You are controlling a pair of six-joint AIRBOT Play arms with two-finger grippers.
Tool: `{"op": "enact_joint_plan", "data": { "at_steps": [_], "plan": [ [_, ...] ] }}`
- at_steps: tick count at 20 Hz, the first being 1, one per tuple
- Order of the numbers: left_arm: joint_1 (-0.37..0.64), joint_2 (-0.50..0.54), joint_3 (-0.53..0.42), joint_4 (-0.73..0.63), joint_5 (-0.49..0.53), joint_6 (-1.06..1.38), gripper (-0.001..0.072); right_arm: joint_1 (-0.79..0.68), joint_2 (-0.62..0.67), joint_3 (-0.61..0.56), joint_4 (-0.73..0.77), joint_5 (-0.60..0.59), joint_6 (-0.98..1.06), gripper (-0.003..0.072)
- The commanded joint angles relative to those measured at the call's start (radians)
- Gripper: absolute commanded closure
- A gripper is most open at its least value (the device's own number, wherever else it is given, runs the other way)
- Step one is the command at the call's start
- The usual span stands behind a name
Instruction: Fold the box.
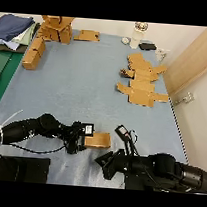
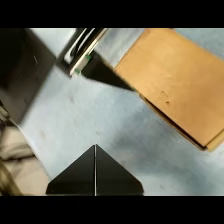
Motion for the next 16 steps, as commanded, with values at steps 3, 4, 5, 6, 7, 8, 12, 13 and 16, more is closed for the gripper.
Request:
{"op": "enact_joint_plan", "data": {
  "at_steps": [3, 4, 5, 6, 7, 8, 12, 13, 16],
  "plan": [
    [0.0, 0.0, 0.0, 0.0, 0.0, 0.0, 0.0246, -0.078, 0.019, -0.117, 0.044, 0.289, 0.309, 0.0683],
    [0.0, 0.0, 0.0, 0.0, 0.0, 0.0, 0.0247, -0.084, 0.007, -0.117, 0.043, 0.292, 0.309, 0.0683],
    [0.0, 0.0, 0.0, 0.0, 0.0, 0.0, 0.0246, -0.086, -0.004, -0.117, 0.039, 0.296, 0.309, 0.0683],
    [0.0, 0.0, 0.0, 0.0, 0.0, 0.0, 0.0246, -0.091, -0.017, -0.117, 0.034, 0.298, 0.31, 0.0683],
    [0.0, 0.0, 0.0, 0.0, 0.0, 0.0, 0.0247, -0.097, -0.029, -0.117, 0.029, 0.302, 0.31, 0.0683],
    [0.0, 0.0, 0.0, 0.0, 0.0, 0.0, 0.0246, -0.097, -0.042, -0.117, 0.027, 0.308, 0.31, 0.0683],
    [0.0, 0.0, 0.0, 0.0, 0.0, 0.0, 0.0246, -0.097, -0.098, -0.117, 0.028, 0.352, 0.31, 0.0683],
    [0.0, 0.0, 0.0, 0.0, 0.0, 0.0, 0.0246, -0.097, -0.112, -0.117, 0.028, 0.379, 0.31, 0.0683],
    [0.0, 0.0, 0.0, 0.0, 0.0, 0.0, 0.0247, -0.097, -0.142, -0.114, 0.029, 0.407, 0.31, 0.0683]
  ]
}}
